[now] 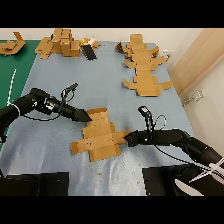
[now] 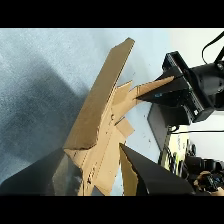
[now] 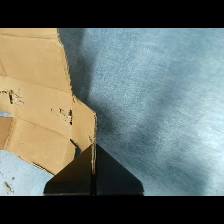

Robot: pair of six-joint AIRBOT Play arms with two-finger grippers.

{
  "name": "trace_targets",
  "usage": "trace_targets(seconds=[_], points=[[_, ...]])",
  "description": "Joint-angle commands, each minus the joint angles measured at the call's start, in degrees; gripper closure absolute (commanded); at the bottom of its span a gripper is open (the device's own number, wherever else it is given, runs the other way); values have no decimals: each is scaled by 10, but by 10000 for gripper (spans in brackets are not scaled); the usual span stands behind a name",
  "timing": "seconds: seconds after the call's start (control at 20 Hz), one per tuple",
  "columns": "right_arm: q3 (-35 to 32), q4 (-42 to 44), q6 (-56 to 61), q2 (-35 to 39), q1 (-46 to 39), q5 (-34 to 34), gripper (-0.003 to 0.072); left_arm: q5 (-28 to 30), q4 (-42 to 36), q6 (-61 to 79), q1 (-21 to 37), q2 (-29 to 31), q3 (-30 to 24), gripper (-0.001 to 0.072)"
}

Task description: Fold the box.

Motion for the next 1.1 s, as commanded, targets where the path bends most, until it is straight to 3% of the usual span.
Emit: trace_targets(seconds=[0.0,0.85,1.05], points=[[0,0,0,0,0,2,683,0,0,0,0,0,0,238],[0,-2,6,0,0,2,684,1,-1,0,0,0,0,238],[0,-2,11,0,0,2,684,3,-32,0,0,0,0,238]])
